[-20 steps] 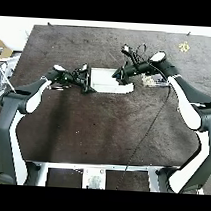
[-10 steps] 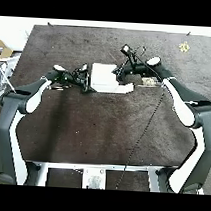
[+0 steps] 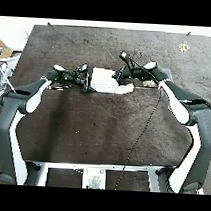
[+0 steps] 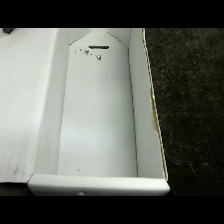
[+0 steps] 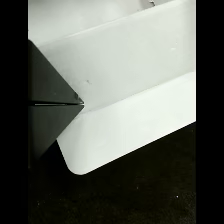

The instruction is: Fold the box and place the chain.

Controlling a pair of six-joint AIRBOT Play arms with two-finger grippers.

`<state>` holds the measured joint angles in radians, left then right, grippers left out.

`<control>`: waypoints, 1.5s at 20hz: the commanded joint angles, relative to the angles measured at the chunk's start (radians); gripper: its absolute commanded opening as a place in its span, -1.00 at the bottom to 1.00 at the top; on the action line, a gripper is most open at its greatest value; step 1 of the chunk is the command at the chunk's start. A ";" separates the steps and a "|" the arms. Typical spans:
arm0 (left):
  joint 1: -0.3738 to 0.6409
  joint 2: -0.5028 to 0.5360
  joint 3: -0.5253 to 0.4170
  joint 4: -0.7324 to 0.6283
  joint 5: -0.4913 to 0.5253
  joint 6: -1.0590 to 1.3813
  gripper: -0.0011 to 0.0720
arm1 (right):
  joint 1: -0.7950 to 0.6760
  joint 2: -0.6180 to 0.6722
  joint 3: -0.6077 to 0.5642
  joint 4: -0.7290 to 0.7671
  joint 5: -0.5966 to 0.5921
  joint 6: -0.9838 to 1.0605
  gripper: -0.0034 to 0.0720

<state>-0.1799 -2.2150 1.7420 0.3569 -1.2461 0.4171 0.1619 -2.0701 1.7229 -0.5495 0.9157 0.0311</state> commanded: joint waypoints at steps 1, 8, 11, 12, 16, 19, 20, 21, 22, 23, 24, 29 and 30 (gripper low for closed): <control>0.000 0.000 0.001 0.002 0.001 0.002 0.29 | -0.001 0.022 0.000 0.013 0.000 -0.013 -0.86; 0.000 0.000 0.001 0.002 0.001 0.002 0.29 | -0.063 0.242 -0.001 -0.046 0.186 -0.009 -0.52; 0.000 0.000 0.001 0.002 0.001 0.002 0.29 | -0.071 0.285 -0.001 -0.241 0.324 -0.009 0.33; 0.000 0.000 0.001 0.002 0.000 0.002 0.29 | -0.069 0.282 -0.005 -0.296 0.343 -0.009 0.34; 0.000 0.000 0.001 0.002 0.001 0.002 0.29 | -0.036 0.246 -0.068 -0.515 0.241 -0.039 0.90; 0.000 0.000 0.001 0.002 0.001 0.002 0.29 | -0.001 0.205 -0.071 -0.509 0.221 -0.040 0.72; 0.000 0.000 0.001 0.002 0.001 0.002 0.29 | 0.011 0.194 -0.071 -0.491 0.221 -0.039 0.58; 0.000 0.000 0.001 0.002 0.001 0.002 0.29 | 0.021 0.183 -0.071 -0.491 0.220 -0.039 0.58; 0.000 0.000 0.001 0.002 0.001 0.002 0.29 | 0.026 0.174 -0.071 -0.489 0.221 -0.039 0.58; 0.000 0.000 0.001 0.002 0.001 0.002 0.29 | 0.026 0.164 -0.072 -0.481 0.221 -0.039 0.58; 0.000 0.000 0.001 0.002 0.001 0.002 0.29 | 0.026 0.158 -0.072 -0.467 0.220 -0.039 0.58; 0.000 0.000 0.001 0.002 0.001 0.002 0.29 | 0.026 0.151 -0.072 -0.370 0.158 -0.039 0.12; 0.000 0.000 0.001 0.002 0.001 0.002 0.29 | 0.026 0.150 -0.072 -0.357 0.164 -0.039 0.12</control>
<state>-0.1799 -2.2150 1.7424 0.3584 -1.2457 0.4187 0.1864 -1.9141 1.6516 -0.9573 1.0943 -0.0082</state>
